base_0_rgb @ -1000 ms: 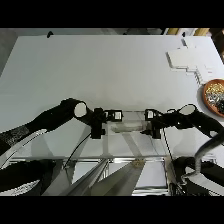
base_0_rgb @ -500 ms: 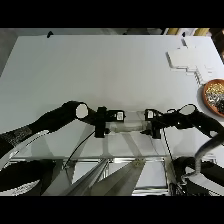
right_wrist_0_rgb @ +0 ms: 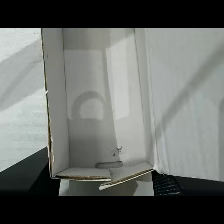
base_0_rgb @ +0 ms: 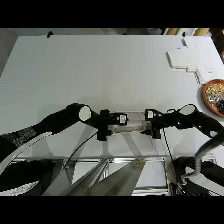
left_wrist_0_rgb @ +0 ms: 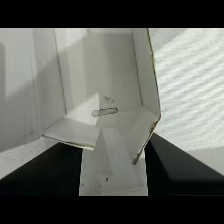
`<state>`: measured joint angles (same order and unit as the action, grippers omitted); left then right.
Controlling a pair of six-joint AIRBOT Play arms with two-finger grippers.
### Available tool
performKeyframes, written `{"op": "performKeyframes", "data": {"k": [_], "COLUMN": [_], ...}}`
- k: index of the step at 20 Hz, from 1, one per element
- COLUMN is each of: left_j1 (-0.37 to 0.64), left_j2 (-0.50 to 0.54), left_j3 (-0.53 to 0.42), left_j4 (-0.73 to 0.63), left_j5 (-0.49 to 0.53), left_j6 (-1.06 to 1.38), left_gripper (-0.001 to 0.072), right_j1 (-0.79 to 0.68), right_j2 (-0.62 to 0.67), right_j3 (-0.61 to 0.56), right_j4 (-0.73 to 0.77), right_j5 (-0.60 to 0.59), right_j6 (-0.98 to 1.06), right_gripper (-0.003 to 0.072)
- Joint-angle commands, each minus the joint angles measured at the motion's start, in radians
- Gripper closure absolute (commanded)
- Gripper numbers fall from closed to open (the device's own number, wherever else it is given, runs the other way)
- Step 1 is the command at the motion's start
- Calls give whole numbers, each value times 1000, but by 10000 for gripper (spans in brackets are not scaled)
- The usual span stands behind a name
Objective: Fold the box and place the chain.
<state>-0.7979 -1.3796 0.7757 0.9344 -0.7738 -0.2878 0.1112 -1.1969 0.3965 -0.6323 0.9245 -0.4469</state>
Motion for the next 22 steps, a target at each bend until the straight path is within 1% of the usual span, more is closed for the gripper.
{"op": "performKeyframes", "data": {"k": [1, 2, 3, 9, 12, 13, 14, 20, 21, 22], "left_j1": [-2, -2, -2, -33, -41, -42, -45, -70, -70, -70], "left_j2": [-1, -1, -1, -1, -1, -1, -1, -8, -13, -18], "left_j3": [-1, -1, -1, -1, -1, -1, -1, -1, -1, -1], "left_j4": [-4, -5, -6, -7, -23, -32, -38, -111, -112, -112], "left_j5": [4, 8, 16, 98, 104, 104, 105, 116, 115, 113], "left_j6": [1, 1, 1, 1, 1, 2, 7, 86, 86, 86], "left_gripper": [404, 451, 462, 462, 473, 544, 577, 576, 571, 549], "right_j1": [0, 0, 0, 0, 0, 0, 0, 0, 0, 0], "right_j2": [0, 0, 0, 0, 0, 0, 0, 0, 0, 0], "right_j3": [0, 0, 0, 0, 0, 0, 0, 0, 0, 0], "right_j4": [0, 0, 0, 0, 0, 0, 0, 0, 0, 0], "right_j5": [0, 0, 0, 0, 0, 0, 0, 0, 0, 0], "right_j6": [0, 0, 0, 0, 0, 0, 0, 0, 0, 0], "right_gripper": [286, 286, 286, 286, 286, 286, 286, 286, 286, 286]}}
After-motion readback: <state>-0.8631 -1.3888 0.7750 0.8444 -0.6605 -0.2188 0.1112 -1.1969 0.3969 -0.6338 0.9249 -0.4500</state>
